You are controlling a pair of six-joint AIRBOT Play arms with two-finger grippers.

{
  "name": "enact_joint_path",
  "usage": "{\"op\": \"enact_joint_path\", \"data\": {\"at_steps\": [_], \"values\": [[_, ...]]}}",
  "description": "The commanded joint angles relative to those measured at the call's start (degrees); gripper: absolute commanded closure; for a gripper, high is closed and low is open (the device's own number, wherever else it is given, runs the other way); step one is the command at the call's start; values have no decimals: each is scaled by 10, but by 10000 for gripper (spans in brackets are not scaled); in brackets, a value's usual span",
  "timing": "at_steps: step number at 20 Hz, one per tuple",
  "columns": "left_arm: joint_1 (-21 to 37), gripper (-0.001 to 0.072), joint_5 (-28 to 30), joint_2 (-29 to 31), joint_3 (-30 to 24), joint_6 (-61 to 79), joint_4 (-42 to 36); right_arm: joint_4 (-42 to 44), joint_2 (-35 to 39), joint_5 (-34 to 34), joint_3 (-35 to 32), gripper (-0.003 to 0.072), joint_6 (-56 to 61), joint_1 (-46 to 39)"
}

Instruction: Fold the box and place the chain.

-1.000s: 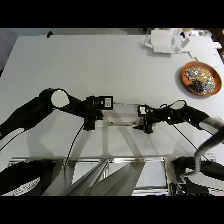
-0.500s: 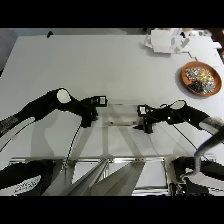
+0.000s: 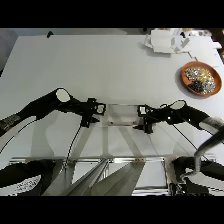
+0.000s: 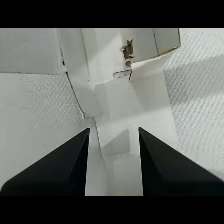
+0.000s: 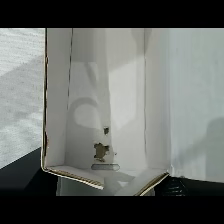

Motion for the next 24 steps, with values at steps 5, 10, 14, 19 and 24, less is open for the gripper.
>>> {"op": "enact_joint_path", "data": {"at_steps": [5,10,14,19,24], "values": [[-35,370,-2,-14,0,40,-57,0,0,0,0,389,0,0],[-35,459,-14,-20,0,39,-57,0,0,0,0,389,0,0],[-35,461,-2,-20,0,39,-60,0,0,0,0,389,0,0],[-42,582,13,-20,0,37,-76,0,0,0,0,389,0,0],[-57,576,40,-20,0,33,-96,0,0,0,0,389,0,0]]}}
